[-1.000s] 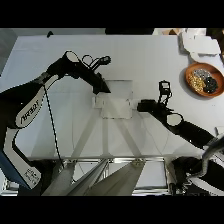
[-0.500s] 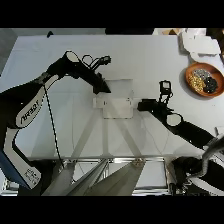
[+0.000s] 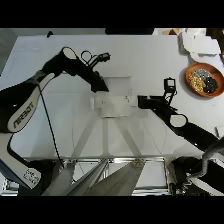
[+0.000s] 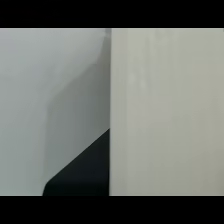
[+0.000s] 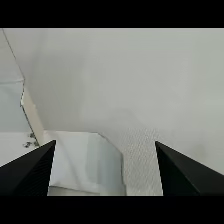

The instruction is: Fold the box and place the chain.

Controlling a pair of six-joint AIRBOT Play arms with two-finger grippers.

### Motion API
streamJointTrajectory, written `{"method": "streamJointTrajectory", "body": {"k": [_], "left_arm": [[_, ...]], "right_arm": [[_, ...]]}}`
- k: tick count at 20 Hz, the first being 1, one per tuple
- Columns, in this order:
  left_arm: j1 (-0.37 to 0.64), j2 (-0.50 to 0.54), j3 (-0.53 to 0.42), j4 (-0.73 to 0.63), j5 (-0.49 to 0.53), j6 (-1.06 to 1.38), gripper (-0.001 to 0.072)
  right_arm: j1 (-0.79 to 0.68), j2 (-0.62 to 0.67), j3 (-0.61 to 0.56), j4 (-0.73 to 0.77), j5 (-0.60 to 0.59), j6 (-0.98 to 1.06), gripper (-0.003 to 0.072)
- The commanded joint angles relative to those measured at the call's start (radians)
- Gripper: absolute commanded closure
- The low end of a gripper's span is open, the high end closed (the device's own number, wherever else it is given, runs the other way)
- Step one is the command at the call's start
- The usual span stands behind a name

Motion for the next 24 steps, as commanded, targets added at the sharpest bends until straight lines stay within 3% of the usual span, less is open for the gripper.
{"method": "streamJointTrajectory", "body": {"k": [1, 4, 7, 10, 14, 19, 24], "left_arm": [[0.006, 0.152, 0.001, 0.027, -0.018, -0.058, 0.0709], [0.005, 0.289, -0.035, -0.03, -0.027, -0.043, 0.071], [0.005, 0.35, -0.203, -0.106, -0.005, 0.084, 0.0709], [0.004, 0.314, -0.316, -0.113, 0.034, 0.135, 0.0707], [0.003, 0.228, -0.333, -0.118, 0.055, 0.265, 0.0709], [-0.024, 0.193, -0.333, -0.106, 0.187, 0.383, 0.0709], [-0.039, 0.147, -0.333, -0.11, 0.2, 0.413, 0.0709]], "right_arm": [[0.0, 0.137, 0.001, -0.001, -0.106, -0.074, -0.0014], [0.0, 0.253, 0.001, 0.015, -0.238, -0.18, -0.0014], [0.0, 0.332, 0.001, 0.175, -0.377, -0.361, -0.0013], [0.0, 0.358, 0.001, 0.414, -0.529, -0.519, -0.0013], [0.0, 0.358, 0.001, 0.693, -0.682, -0.724, -0.0012], [0.0, 0.358, 0.001, 0.841, -0.706, -0.954, 0.0021], [0.0, 0.358, 0.001, 0.851, -0.705, -0.958, 0.0021]]}}
